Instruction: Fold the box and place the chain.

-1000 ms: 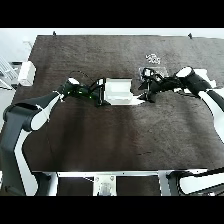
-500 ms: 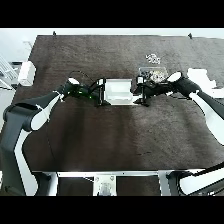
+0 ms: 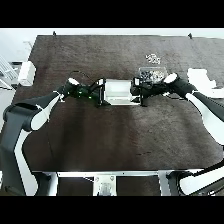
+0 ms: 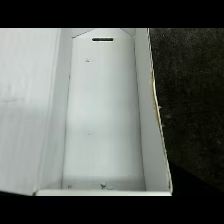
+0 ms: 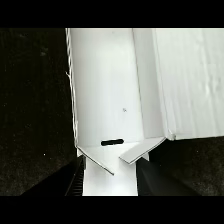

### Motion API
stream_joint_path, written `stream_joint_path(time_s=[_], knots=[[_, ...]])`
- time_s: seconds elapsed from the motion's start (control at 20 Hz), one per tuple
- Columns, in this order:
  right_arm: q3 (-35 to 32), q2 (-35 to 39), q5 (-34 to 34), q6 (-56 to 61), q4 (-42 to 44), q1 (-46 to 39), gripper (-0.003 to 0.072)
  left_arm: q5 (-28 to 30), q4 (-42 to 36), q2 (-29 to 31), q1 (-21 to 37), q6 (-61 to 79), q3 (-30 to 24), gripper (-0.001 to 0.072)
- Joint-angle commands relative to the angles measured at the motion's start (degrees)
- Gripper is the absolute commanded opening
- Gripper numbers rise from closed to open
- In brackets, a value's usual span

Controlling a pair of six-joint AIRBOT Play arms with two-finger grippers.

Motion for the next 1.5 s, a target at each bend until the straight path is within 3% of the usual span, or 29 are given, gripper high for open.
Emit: stream_joint_path(time_s=[0.0,0.05,0.1,0.15,0.55,0.6,0.7,0.8,0.85,1.2,1.25,1.3,1.35,1.4,1.45], knots=[[0.0,0.0,-0.2,-1.0,2.6,0.5,0.0361,0.2,-0.1,0.0,0.1,0.0,-0.1,0.0289],[0.0,0.0,-0.2,-2.3,3.9,0.7,0.0343,0.2,-0.1,0.0,0.1,0.0,-0.1,0.0289],[0.0,0.0,-0.3,-3.0,5.3,1.1,0.0277,0.2,-0.1,0.0,0.1,0.0,-0.1,0.0289],[0.0,0.0,-0.6,-3.0,6.3,1.5,0.0270,0.2,-0.1,0.0,0.1,0.0,-0.1,0.0289],[0.0,-1.5,-2.1,-3.0,6.9,3.1,0.0278,0.2,-0.1,0.0,0.1,0.0,-0.1,0.0289],[0.0,-1.7,-2.1,-3.0,6.9,3.1,0.0311,0.2,-0.1,0.0,0.1,0.0,-0.1,0.0289],[0.0,-1.9,-2.6,-3.0,6.9,3.0,0.0463,0.2,-0.1,0.0,0.1,0.0,-0.1,0.0289],[0.0,-1.9,-3.3,-3.0,6.9,3.0,0.0498,0.2,-0.1,0.0,0.1,0.0,-0.1,0.0289],[0.0,-1.9,-3.6,-3.2,6.9,3.0,0.0595,0.2,-0.1,0.0,0.1,0.0,-0.1,0.0289],[0.0,-1.9,-3.8,-4.2,6.4,3.0,0.0618,0.2,-0.1,0.0,0.1,0.0,-0.1,0.0289],[0.0,-1.9,-3.8,-4.2,5.7,3.0,0.0565,0.1,-0.1,0.0,0.1,0.0,-0.1,0.0289],[0.0,-1.8,-3.8,-3.7,4.4,3.0,0.0430,0.2,-0.1,0.0,0.1,0.0,-0.1,0.0289],[0.0,-1.4,-3.8,-1.9,2.4,3.0,0.0245,0.2,-0.1,0.0,0.1,0.0,-0.1,0.0289],[0.0,-1.0,-3.8,0.4,0.2,3.0,0.0190,0.2,-0.1,0.0,0.1,0.0,-0.1,0.0289],[0.0,-0.4,-3.7,2.9,-2.6,2.9,0.0184,0.2,-0.1,0.0,0.1,0.0,-0.1,0.0289]])
